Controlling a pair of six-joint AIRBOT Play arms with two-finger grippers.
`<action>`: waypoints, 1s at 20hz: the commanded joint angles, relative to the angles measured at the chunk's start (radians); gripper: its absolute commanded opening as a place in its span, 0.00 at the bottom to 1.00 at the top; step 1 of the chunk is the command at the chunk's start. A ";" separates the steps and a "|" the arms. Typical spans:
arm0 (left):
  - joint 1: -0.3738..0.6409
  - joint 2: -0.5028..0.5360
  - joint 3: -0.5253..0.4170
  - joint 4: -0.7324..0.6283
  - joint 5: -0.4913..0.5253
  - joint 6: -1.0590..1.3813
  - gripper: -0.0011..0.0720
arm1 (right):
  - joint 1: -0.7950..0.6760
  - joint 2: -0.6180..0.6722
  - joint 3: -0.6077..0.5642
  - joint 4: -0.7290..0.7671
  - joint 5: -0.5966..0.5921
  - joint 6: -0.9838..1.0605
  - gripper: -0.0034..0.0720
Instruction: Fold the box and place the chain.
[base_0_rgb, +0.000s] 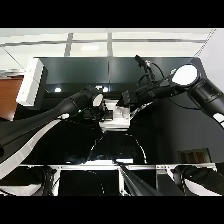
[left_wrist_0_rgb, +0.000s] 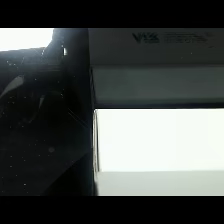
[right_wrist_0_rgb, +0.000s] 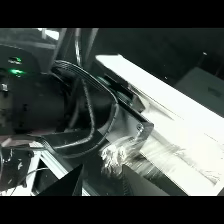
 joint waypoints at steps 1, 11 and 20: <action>-0.001 0.000 0.000 0.000 0.000 0.000 0.06 | -0.053 0.006 -0.002 -0.002 0.027 -0.009 0.44; -0.001 0.000 0.000 0.000 0.000 0.000 0.06 | -0.489 -0.008 -0.176 -0.663 -0.420 0.291 1.00; -0.001 0.000 0.000 0.000 0.000 0.000 0.06 | -0.506 -0.395 0.050 -0.627 -0.504 0.678 1.00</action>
